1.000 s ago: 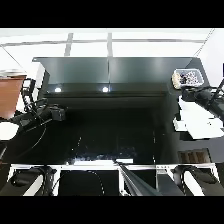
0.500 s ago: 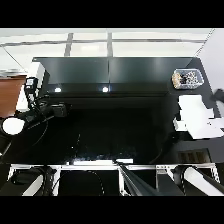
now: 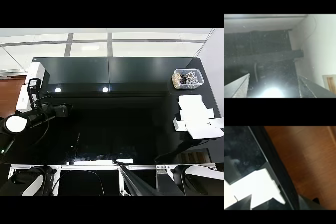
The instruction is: Fold the box and place the chain.
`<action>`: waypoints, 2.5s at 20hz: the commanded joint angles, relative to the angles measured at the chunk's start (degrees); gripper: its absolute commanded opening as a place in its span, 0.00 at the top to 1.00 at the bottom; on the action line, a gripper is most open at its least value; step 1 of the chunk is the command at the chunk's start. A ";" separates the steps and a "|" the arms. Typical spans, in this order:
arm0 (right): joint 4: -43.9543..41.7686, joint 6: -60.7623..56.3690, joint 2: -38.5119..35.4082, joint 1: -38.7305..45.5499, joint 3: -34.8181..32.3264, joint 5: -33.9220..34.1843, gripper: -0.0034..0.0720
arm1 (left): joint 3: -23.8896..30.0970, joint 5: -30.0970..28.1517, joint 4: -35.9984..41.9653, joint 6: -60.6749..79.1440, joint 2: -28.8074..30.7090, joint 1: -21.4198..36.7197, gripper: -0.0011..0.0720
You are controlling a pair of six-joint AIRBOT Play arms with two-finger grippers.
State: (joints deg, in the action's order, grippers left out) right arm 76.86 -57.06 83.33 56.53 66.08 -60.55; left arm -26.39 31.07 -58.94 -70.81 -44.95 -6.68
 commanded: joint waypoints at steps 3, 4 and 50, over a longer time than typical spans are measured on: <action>-3.26 5.53 8.55 0.52 6.97 -7.48 0.19 | -0.02 1.57 1.73 -0.13 -0.59 -0.04 0.01; -3.34 5.70 9.73 0.15 7.87 -9.16 0.23 | -0.02 1.51 2.40 -0.11 -0.59 -0.04 0.01; -66.23 20.79 -39.60 -62.07 -53.83 13.18 0.93 | -36.02 59.65 32.24 36.74 -56.61 -2.19 0.03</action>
State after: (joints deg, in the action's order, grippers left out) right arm 10.59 -35.88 43.77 -5.39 12.29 -47.09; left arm -59.11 83.40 -21.74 -37.43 -98.61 -8.14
